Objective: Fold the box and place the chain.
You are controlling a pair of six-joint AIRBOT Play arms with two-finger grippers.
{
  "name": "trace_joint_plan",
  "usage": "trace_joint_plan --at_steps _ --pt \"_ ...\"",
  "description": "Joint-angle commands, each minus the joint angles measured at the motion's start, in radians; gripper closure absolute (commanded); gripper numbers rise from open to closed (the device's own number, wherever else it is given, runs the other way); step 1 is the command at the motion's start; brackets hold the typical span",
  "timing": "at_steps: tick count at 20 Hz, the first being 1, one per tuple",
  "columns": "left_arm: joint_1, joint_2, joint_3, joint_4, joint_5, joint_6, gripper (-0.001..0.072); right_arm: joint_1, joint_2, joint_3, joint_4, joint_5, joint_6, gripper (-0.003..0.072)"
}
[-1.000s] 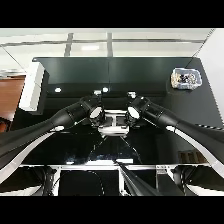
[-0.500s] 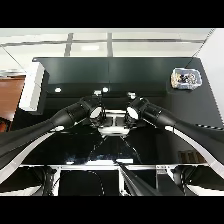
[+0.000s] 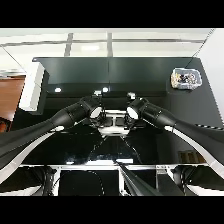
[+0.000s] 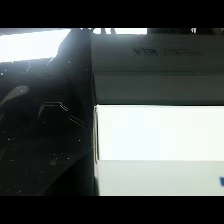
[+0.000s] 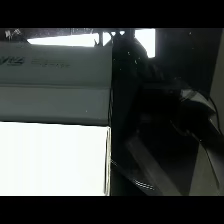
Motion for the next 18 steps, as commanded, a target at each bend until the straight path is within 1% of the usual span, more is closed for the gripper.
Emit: trace_joint_plan --at_steps 1,2,3,4,5,6,8,11,13,15,18 --pt "0.000 0.000 0.000 0.001 0.000 0.001 0.0684 0.000 0.001 0.001 -0.003 0.002 -0.002 0.0673" --pt "0.000 0.000 0.000 0.001 -0.001 0.001 0.0684 0.000 0.002 0.001 -0.006 0.001 -0.002 0.0670" --pt "0.000 0.000 0.000 0.001 -0.001 0.001 0.0683 0.000 0.003 0.001 -0.010 -0.003 -0.002 0.0594" --pt "0.000 0.000 0.000 0.001 -0.001 0.001 0.0684 0.000 0.003 0.001 -0.010 -0.008 -0.002 0.0422" --pt "0.000 0.000 0.000 0.001 0.000 0.001 0.0684 0.000 0.003 0.001 -0.013 -0.012 -0.003 0.0290" --pt "0.000 0.000 0.000 0.000 -0.001 0.001 0.0683 0.000 0.006 0.001 -0.017 -0.012 -0.005 0.0234" --pt "0.000 0.000 0.000 0.001 -0.002 0.001 0.0684 0.000 0.024 0.001 -0.019 -0.014 -0.031 0.0235" --pt "0.000 0.000 0.000 0.001 -0.001 0.001 0.0684 0.000 0.089 0.008 -0.061 0.008 -0.061 0.0235" --pt "0.000 0.000 0.000 0.001 -0.001 0.001 0.0683 0.000 0.164 0.013 -0.096 0.026 -0.085 0.0235" --pt "0.000 0.000 0.000 0.001 -0.002 0.001 0.0684 0.000 0.267 0.013 -0.129 0.031 -0.108 0.0235" --pt "0.000 -0.001 0.000 0.001 -0.003 0.001 0.0684 -0.029 0.420 0.013 -0.245 0.059 -0.108 0.0236"
